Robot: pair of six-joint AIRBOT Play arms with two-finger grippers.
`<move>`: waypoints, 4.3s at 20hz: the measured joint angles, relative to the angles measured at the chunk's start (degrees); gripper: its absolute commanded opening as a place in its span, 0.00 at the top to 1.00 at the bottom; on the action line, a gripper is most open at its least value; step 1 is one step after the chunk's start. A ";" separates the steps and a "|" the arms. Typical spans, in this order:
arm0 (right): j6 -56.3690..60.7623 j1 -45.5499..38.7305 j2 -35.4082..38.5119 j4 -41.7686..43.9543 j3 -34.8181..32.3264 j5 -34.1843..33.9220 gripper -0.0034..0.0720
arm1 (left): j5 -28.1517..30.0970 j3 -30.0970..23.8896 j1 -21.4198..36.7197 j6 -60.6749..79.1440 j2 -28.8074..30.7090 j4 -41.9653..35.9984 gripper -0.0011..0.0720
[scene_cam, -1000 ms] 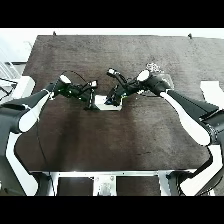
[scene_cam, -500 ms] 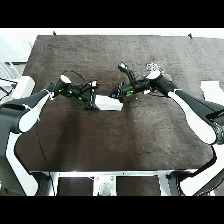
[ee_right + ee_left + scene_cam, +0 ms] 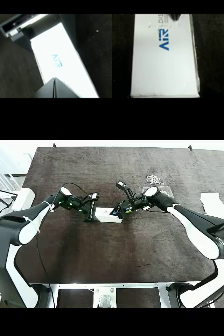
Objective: Fold the box and place the chain.
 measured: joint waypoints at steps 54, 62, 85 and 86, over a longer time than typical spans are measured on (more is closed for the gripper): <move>16.76 -2.73 55.47 5.49 -37.55 -19.02 0.93 | 43.50 -9.49 28.04 -61.79 12.07 16.09 0.23; 17.81 -2.73 55.49 5.53 -37.55 -19.08 0.57 | 41.88 -8.39 28.04 -64.22 10.75 20.31 0.00; 18.27 -2.75 70.14 1.38 -39.98 -30.34 0.94 | 22.69 -25.20 27.80 -44.74 63.41 -0.83 0.97; 18.27 -2.75 72.00 0.57 -41.00 -31.67 0.94 | 23.08 -28.98 27.80 -42.32 67.49 -2.43 0.97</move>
